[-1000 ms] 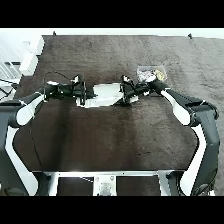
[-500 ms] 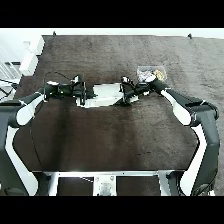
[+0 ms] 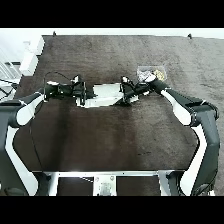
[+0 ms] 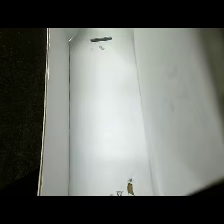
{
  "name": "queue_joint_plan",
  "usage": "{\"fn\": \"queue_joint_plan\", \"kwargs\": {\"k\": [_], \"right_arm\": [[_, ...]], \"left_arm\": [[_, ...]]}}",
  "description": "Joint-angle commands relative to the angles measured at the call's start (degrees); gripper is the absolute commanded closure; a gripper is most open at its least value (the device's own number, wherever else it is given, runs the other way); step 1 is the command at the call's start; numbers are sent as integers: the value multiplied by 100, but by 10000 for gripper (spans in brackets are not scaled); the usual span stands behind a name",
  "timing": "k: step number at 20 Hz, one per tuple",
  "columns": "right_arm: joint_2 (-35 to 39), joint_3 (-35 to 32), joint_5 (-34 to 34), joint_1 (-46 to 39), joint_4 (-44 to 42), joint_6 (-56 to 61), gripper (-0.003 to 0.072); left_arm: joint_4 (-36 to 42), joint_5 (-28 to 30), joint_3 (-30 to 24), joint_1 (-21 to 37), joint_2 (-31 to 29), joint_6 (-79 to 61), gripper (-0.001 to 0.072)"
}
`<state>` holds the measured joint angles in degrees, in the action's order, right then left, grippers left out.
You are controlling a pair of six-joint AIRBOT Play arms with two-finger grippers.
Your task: Fold the box and place the chain.
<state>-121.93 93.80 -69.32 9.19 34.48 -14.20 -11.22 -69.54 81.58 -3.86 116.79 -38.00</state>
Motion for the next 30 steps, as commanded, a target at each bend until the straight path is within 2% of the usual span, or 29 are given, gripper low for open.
{"fn": "queue_joint_plan", "kwargs": {"k": [1,2,3,4,5,30], "right_arm": [[-4,-2,-13,0,22,7,172],[-4,-2,-13,0,20,7,319],[-4,-2,-13,0,17,7,313],[-4,-2,-13,0,11,4,247],[-4,-2,-13,0,7,7,227],[-4,-2,-13,0,7,7,230]], "left_arm": [[-2,2,4,2,-4,0,689],[-2,2,4,2,-4,0,688],[-2,2,4,2,-4,0,689],[-2,2,4,2,-4,0,689],[-2,2,4,2,-4,0,689],[-2,4,4,2,-4,0,689]]}}
